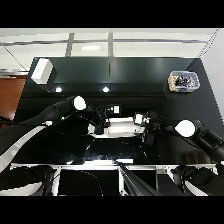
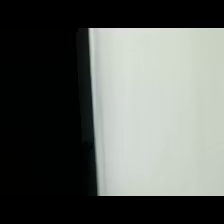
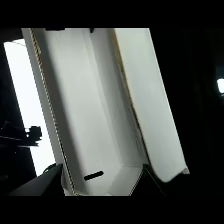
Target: Fold the box and place the chain.
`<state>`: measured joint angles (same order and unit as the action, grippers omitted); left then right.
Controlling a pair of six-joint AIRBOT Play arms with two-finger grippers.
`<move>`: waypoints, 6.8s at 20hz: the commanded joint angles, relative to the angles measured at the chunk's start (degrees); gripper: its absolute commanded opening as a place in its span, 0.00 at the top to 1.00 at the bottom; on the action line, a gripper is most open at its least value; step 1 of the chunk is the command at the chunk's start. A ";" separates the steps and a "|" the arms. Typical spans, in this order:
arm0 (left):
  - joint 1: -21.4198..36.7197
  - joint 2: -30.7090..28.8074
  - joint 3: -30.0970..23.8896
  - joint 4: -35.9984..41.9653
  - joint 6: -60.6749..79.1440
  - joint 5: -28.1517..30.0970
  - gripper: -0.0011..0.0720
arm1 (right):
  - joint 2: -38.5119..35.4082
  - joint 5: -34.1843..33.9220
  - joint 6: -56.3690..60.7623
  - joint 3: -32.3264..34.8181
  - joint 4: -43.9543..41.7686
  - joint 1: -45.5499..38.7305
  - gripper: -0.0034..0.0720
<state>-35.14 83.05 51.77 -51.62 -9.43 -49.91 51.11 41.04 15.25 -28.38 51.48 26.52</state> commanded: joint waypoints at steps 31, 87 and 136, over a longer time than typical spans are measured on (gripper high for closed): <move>0.00 0.02 0.68 -0.22 0.02 -0.07 0.95 | 0.59 5.75 -4.22 6.97 -8.41 0.74 0.16; -0.22 -0.24 0.81 -0.44 1.97 -0.02 0.95 | 7.15 6.36 -26.86 5.46 -23.87 -9.84 0.16; -0.13 -0.26 2.45 -2.12 -0.28 -0.44 0.95 | 12.96 -2.73 -24.17 5.60 -19.50 -3.87 0.33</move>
<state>-35.27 82.78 54.19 -53.78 -9.67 -50.11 64.05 38.35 -8.99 -22.79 31.88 22.63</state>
